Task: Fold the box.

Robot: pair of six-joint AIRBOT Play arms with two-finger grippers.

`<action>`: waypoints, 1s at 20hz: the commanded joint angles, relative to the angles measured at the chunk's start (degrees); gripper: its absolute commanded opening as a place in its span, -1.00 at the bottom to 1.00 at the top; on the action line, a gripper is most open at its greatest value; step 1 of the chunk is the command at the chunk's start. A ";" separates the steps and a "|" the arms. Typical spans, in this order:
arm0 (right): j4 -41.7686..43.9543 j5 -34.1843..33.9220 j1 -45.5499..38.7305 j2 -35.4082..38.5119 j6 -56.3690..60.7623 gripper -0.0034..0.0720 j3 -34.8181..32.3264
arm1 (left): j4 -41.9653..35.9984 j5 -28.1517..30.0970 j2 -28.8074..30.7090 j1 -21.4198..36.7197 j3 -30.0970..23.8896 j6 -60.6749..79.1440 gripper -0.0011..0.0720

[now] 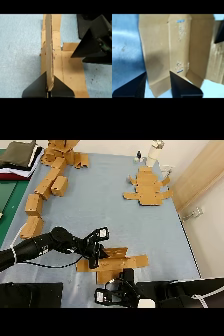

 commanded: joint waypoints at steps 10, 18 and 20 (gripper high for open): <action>-7.48 -7.43 0.04 0.48 15.10 0.26 0.46 | 0.02 0.00 0.02 0.02 0.00 0.02 -0.94; -8.35 -8.59 0.02 0.70 17.73 0.97 0.46 | 0.00 0.02 0.02 0.02 0.00 0.02 -0.94; -9.07 -8.55 0.00 2.21 16.48 0.99 0.44 | 0.00 -0.02 0.02 0.02 0.00 0.02 -0.94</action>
